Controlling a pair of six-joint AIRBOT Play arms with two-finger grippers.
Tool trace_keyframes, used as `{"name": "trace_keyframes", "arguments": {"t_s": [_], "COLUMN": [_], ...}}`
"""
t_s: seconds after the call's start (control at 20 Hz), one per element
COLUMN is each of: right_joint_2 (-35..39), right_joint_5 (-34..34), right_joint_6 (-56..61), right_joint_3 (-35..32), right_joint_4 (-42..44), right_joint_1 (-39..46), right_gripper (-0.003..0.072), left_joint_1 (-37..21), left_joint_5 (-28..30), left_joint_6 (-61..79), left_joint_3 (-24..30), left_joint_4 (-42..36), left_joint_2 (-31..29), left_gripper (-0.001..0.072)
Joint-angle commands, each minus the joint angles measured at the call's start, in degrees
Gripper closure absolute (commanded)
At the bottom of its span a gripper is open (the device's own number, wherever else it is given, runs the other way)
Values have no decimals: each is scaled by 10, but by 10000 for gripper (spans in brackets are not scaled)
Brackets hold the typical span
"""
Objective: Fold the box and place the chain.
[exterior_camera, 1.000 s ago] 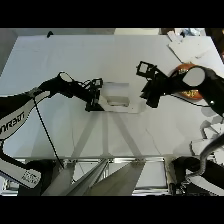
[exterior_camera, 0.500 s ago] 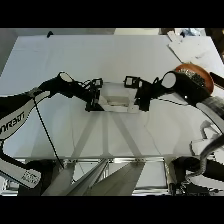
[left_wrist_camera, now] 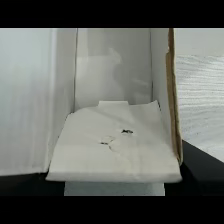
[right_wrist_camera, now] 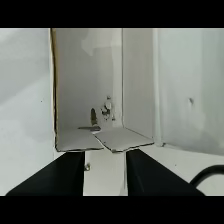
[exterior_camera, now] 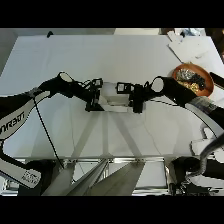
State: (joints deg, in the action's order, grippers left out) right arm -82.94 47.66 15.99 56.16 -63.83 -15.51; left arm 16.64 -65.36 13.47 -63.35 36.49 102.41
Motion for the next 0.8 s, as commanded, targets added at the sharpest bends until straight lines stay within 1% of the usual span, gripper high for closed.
{"name": "trace_keyframes", "arguments": {"t_s": [0.0,0.1,0.25,0.3,0.35,0.4,0.45,0.65,0.7,0.75], "right_joint_2": [-2,-2,-2,-2,-2,-2,-2,-2,-2,-2], "right_joint_5": [-6,-8,-13,-19,-23,-23,-23,-22,-22,-21], "right_joint_6": [-2,-2,-17,-15,-15,-15,-15,-14,-12,-8], "right_joint_3": [0,0,0,0,0,0,0,0,0,0], "right_joint_4": [3,15,27,29,30,31,31,31,30,30], "right_joint_1": [-10,-11,-11,-11,-11,-11,-11,-11,-11,-11], "right_gripper": [473,531,532,522,456,337,272,278,308,425], "left_joint_1": [0,0,0,0,0,0,0,0,0,0], "left_joint_5": [0,0,0,0,0,0,0,0,0,0], "left_joint_6": [0,0,0,0,0,0,0,0,0,0], "left_joint_3": [0,0,0,0,0,0,0,0,0,0], "left_joint_4": [0,0,0,0,0,0,0,0,0,0], "left_joint_2": [0,0,0,0,0,0,0,0,0,0], "left_gripper": [499,499,499,499,499,499,499,499,499,499]}}
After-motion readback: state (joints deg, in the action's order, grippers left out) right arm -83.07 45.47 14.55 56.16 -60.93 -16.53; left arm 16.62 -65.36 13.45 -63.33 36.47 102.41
